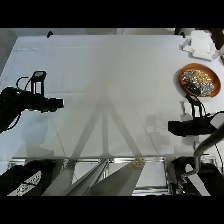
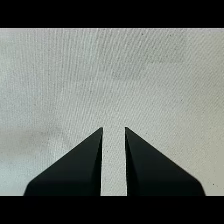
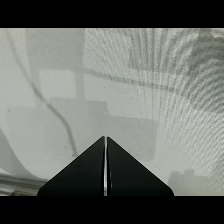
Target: Fold the box and place the chain.
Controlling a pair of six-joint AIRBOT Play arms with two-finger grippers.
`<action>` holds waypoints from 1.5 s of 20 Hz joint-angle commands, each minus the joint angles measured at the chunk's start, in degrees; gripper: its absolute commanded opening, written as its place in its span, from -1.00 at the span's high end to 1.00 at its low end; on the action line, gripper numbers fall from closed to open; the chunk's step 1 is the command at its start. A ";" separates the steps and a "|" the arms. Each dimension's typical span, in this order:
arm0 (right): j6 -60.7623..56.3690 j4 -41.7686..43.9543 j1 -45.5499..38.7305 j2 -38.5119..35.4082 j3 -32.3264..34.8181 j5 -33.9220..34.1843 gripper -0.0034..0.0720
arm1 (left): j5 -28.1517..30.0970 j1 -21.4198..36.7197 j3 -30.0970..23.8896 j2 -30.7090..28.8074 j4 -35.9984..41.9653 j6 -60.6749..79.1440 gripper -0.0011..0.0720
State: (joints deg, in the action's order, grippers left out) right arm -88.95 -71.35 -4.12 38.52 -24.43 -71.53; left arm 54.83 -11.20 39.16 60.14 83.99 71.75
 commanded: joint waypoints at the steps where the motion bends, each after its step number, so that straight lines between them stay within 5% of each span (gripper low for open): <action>1: -0.28 1.42 0.07 -0.07 0.02 -0.83 0.86 | 0.00 0.04 0.02 -0.04 -0.02 0.00 0.56; 5: -1.81 1.03 0.07 0.00 -3.37 -2.62 0.86 | 0.00 0.04 0.02 -0.04 -0.02 0.00 0.56; 12: -2.49 -43.17 -4.59 12.02 -27.82 -12.04 0.87 | 0.00 0.04 0.02 -0.04 -0.02 0.00 0.56; 15: 0.92 -41.51 -18.47 22.51 -38.18 -11.78 0.87 | 0.00 0.04 0.02 -0.04 -0.04 0.00 0.56; 16: 1.86 -38.80 -23.41 26.27 -40.76 -12.61 0.51 | -0.02 0.04 0.02 -0.04 -0.02 0.00 0.56; 17: 3.78 -36.20 -28.00 29.42 -42.34 -13.22 -0.32 | 0.00 0.04 0.02 -0.04 -0.02 0.00 0.56; 18: 5.99 -34.32 -31.80 31.69 -42.99 -13.16 -0.60 | 0.00 0.04 0.02 -0.04 -0.04 0.00 0.56; 23: 15.52 -30.91 -47.01 39.91 -46.73 -9.35 -0.63 | 0.00 0.04 0.02 -0.04 -0.02 0.00 0.56; 25: 18.86 -20.11 -51.91 44.78 -52.87 -10.25 -0.62 | 0.00 0.04 0.02 -0.04 -0.02 0.00 0.56; 27: 22.56 -13.18 -53.55 49.68 -58.64 -12.74 -0.57 | 0.00 0.04 0.02 -0.04 -0.02 0.00 0.56; 30: 26.12 -14.99 -52.87 55.23 -62.88 -13.29 -0.55 | 0.00 0.04 0.02 -0.04 -0.02 0.00 0.56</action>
State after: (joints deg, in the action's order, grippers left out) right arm -67.79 -89.80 -55.46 88.25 -82.46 -83.70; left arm 54.81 -11.20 39.16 60.14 83.96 71.72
